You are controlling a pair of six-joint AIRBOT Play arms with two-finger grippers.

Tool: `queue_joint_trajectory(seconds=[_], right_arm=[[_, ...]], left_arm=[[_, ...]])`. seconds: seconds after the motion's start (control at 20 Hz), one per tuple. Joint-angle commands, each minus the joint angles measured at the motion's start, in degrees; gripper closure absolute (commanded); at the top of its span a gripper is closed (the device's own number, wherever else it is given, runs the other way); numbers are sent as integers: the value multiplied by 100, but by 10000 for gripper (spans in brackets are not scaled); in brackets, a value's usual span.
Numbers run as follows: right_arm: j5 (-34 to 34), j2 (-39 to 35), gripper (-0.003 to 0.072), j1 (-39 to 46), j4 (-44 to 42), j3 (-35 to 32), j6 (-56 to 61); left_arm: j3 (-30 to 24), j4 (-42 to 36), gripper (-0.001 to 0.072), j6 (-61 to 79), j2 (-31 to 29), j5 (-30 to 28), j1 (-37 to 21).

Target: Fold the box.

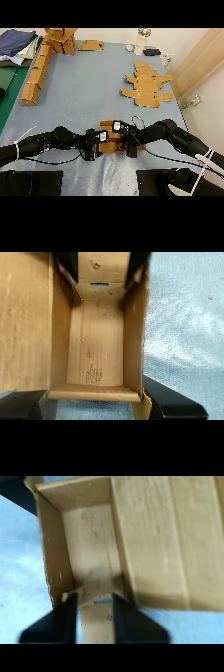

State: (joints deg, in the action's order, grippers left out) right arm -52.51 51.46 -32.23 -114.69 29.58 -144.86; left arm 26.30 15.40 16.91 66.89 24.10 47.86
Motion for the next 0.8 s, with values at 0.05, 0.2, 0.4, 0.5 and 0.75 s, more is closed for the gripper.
queue_joint_trajectory(seconds=[0.05, 0.2, 0.4, 0.5, 0.75], right_arm=[[-894, -262, 548, 7, 2114, 522, 2835], [-1746, -437, 683, 63, 3733, 872, 5071], [-2387, -525, 683, 472, 3799, 857, 6911], [-2315, -518, 683, 697, 3311, 664, 7281], [-1753, -328, 684, 1047, 2225, -103, 7694]], left_arm=[[4, 2, 102, 2, 0, -7, 0], [4, 2, 102, 0, 0, -7, -2], [4, 2, 102, 0, 0, -7, 0], [4, 2, 102, 0, 2, -7, 0], [4, 2, 103, 0, 0, -7, 0]])
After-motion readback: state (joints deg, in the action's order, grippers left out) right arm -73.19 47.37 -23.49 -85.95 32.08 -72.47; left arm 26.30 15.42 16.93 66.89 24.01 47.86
